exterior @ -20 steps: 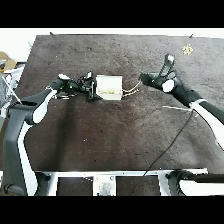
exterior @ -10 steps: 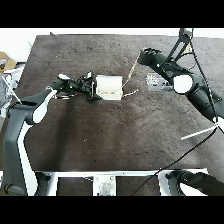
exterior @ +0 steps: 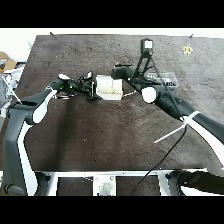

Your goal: Fold the box and place the chain.

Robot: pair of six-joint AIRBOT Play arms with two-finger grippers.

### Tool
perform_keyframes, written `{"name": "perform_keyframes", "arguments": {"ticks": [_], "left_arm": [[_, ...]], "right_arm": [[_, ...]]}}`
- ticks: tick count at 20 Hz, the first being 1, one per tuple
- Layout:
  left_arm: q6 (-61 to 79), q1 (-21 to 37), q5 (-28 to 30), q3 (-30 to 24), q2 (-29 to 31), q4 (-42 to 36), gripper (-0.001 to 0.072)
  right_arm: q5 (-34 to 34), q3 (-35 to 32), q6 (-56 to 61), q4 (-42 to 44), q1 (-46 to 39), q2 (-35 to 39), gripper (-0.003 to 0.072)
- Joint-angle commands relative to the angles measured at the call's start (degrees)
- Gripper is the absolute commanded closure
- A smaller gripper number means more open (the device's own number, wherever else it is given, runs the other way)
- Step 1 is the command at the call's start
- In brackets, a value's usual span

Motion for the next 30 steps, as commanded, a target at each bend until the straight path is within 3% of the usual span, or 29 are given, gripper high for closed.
{"name": "perform_keyframes", "arguments": {"ticks": [1, 2, 3, 5, 9, 11, 14, 18, 23, 30], "left_arm": [[0.00, 0.00, 0.00, 0.04, 0.02, 0.00, 0.0248], [0.02, 0.00, 0.00, 0.04, 0.02, 0.00, 0.0248], [0.02, 0.00, 0.02, 0.04, 0.02, 0.00, 0.0248], [0.00, 0.00, 0.00, 0.04, 0.02, 0.00, 0.0248], [0.02, 0.00, 0.02, 0.04, 0.02, 0.00, 0.0248], [0.00, 0.00, 0.02, 0.04, 0.02, 0.00, 0.0248], [0.02, 0.00, 0.02, 0.04, 0.02, 0.00, 0.0248], [0.00, 0.00, 0.00, 0.04, 0.02, 0.00, 0.0248], [0.00, 0.00, 0.00, 0.04, 0.02, 0.00, 0.0248], [0.02, 0.00, 0.02, 0.04, 0.02, 0.00, 0.0248]], "right_arm": [[0.04, 0.04, 1.09, -0.39, 1.27, -3.67, 0.0650], [0.76, 0.02, 0.90, -1.44, 1.07, -4.09, 0.0434], [1.84, 0.00, 0.92, -3.15, 0.70, -4.13, 0.0344], [5.99, 0.02, 0.96, -4.68, -1.57, -3.78, 0.0369], [23.04, 0.02, 1.18, -4.68, -11.67, -3.78, 0.0369], [26.93, 0.13, 1.18, -4.09, -17.25, -3.91, 0.0369], [37.09, 5.33, 0.92, -3.67, -22.29, -8.44, 0.0369], [46.23, 15.65, 0.92, -5.60, -23.04, -17.25, 0.0369], [51.87, 25.53, 0.96, -6.43, -21.88, -25.09, 0.0369], [53.62, 26.40, 2.64, -9.20, -21.79, -27.47, 0.0370]]}}
